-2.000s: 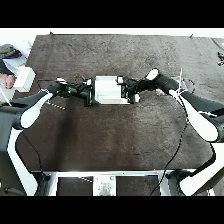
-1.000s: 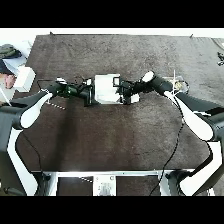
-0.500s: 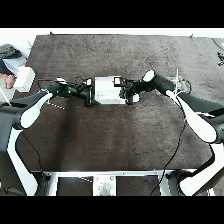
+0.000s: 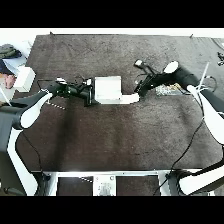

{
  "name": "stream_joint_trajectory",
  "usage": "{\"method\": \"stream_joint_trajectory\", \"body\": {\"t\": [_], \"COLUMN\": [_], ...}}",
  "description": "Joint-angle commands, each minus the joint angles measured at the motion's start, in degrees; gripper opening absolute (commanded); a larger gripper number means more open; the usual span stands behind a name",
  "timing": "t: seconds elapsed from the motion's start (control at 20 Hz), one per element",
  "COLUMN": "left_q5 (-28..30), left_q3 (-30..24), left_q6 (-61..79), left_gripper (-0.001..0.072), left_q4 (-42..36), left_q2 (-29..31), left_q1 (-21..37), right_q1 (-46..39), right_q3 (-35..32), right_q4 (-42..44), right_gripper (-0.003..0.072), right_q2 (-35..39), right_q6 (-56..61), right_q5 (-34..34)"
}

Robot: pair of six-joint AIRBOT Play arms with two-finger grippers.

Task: Fold the box and place the chain.

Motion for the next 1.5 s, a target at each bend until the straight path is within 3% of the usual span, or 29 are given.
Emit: {"method": "stream_joint_trajectory", "body": {"t": [0.0, 0.25, 0.55, 0.9, 1.05, 1.2, 1.3, 1.45], "left_q5": [0.00, 0.00, 0.00, 0.00, -0.02, -0.02, -0.02, -0.02], "left_q3": [-0.02, -0.02, -0.02, -0.02, -0.02, -0.02, -0.02, -0.02], "left_q6": [0.02, 0.02, 0.02, 0.02, 0.02, 0.02, 0.02, 0.02], "left_gripper": [0.0286, 0.0286, 0.0286, 0.0286, 0.0286, 0.0286, 0.0286, 0.0286], "left_q4": [0.02, 0.02, 0.02, 0.02, 0.00, 0.00, 0.00, 0.00], "left_q2": [-0.04, -0.04, -0.04, -0.04, -0.04, -0.04, -0.04, -0.04], "left_q1": [0.02, 0.02, 0.02, 0.02, 0.02, 0.02, 0.02, 0.02], "right_q1": [-5.79, -9.07, -9.25, -5.09, -2.99, -2.60, -2.36, -1.01], "right_q3": [-0.02, -4.50, -12.26, -12.41, -12.39, -12.39, -12.31, -10.34], "right_q4": [6.78, 10.21, 12.66, 24.57, 25.59, 26.95, 27.74, 27.67], "right_gripper": [-0.0010, -0.0010, -0.0010, -0.0010, -0.0009, 0.0034, 0.0294, 0.0295], "right_q2": [0.48, 0.24, 0.00, -6.21, -5.49, -3.50, -2.71, -2.64], "right_q6": [14.84, 17.49, 17.46, 13.75, 13.35, 13.42, 16.44, 18.14], "right_q5": [3.98, 4.52, -5.07, -3.80, -2.69, -2.69, -2.93, -2.89]}}
